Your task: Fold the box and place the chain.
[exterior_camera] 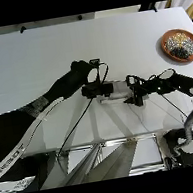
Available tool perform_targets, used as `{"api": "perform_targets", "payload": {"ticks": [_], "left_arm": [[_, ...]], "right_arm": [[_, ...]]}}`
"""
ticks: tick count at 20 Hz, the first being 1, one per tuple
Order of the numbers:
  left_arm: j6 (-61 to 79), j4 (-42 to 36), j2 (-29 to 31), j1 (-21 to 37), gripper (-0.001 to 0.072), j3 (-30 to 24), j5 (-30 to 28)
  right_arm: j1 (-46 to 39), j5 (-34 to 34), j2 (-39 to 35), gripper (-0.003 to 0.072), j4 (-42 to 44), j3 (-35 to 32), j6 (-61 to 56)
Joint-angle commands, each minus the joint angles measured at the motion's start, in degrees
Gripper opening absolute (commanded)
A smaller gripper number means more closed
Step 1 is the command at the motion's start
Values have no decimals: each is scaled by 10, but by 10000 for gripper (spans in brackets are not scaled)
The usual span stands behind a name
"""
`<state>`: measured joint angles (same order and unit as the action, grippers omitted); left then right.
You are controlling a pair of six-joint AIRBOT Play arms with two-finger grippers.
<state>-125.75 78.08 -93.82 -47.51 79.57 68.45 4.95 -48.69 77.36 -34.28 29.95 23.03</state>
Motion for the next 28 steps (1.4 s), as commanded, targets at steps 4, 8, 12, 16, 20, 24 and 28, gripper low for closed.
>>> {"api": "perform_targets", "payload": {"ticks": [4,8,12,16,20,24,28], "left_arm": [[0,7,38,15,532,0,-4],[-3,-24,33,17,532,0,-9],[-2,-68,25,12,532,0,-9],[-3,-65,25,3,532,0,-9],[-3,-66,25,3,532,0,-9],[-3,-63,25,3,532,0,-9],[-3,-61,24,3,532,0,-9]], "right_arm": [[0,-1,0,451,0,0,0],[0,-1,0,451,0,0,0],[0,-1,0,451,0,0,0],[0,-1,0,451,0,0,0],[0,-1,0,451,0,0,0],[0,-1,0,451,0,0,0],[0,-1,0,451,0,0,0]]}}
